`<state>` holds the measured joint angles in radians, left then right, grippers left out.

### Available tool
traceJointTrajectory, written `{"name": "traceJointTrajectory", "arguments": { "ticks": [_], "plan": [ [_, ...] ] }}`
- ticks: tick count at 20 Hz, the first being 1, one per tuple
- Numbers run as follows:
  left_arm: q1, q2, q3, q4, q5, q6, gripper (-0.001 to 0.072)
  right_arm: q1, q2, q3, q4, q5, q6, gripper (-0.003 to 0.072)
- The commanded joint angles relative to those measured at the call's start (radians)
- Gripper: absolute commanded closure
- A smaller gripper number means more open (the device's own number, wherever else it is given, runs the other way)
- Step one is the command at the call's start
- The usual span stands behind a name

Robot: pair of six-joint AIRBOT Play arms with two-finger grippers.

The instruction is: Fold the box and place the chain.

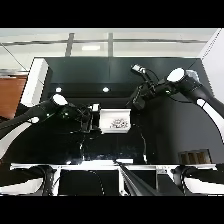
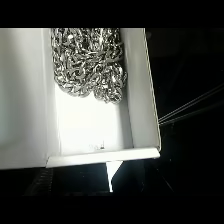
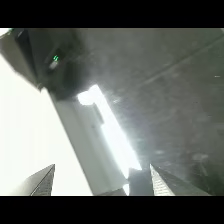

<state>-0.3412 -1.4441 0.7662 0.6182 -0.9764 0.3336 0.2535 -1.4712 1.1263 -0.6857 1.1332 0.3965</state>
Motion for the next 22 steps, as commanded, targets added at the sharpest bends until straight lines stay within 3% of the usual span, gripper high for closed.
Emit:
{"name": "traceJointTrajectory", "arguments": {
  "ticks": [1, 16, 22],
  "plan": [
    [0.001, 0.000, 0.001, 0.002, -0.001, 0.000, 0.0361, 0.008, 0.002, 0.002, -0.035, 0.123, -0.053, -0.0031],
    [0.001, 0.000, 0.001, 0.002, 0.001, 0.000, 0.0361, 0.137, 0.038, 0.003, -0.066, 0.176, -0.029, -0.0031],
    [0.000, 0.000, 0.001, 0.001, 0.000, 0.000, 0.0361, 0.198, 0.038, -0.052, -0.135, -0.025, -0.106, -0.0028]
  ]
}}
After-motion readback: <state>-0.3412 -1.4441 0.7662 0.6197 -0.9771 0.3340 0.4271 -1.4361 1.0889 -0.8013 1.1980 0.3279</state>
